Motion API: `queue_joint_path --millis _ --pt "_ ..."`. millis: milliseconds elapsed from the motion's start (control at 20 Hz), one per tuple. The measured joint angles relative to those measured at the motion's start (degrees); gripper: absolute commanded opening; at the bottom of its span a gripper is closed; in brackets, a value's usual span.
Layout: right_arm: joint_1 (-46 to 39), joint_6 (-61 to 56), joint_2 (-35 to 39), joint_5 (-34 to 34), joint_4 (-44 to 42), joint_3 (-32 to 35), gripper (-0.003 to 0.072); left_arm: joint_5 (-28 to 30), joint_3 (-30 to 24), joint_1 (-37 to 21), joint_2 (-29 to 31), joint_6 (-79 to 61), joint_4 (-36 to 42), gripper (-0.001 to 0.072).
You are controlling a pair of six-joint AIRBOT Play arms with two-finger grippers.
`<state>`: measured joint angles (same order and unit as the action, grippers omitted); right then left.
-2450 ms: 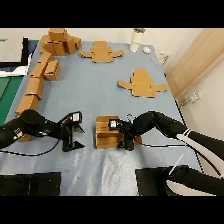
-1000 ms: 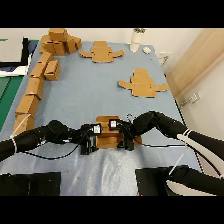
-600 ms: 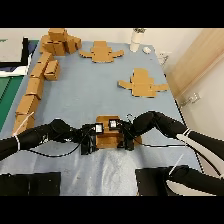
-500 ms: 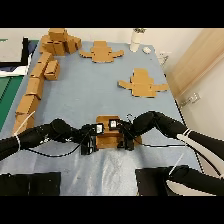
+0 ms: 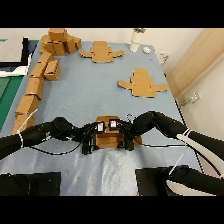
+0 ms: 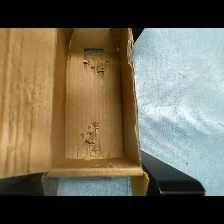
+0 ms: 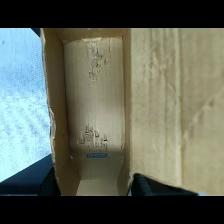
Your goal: Fold the box.
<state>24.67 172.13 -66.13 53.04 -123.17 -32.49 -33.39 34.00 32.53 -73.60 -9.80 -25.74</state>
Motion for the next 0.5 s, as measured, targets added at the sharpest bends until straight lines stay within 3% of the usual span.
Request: queue_joint_path --millis 500 --pt "0.0 -0.02 0.0 0.02 -0.02 0.0 0.0502 -0.46 0.11 0.0 -0.07 0.22 -0.13 0.045"
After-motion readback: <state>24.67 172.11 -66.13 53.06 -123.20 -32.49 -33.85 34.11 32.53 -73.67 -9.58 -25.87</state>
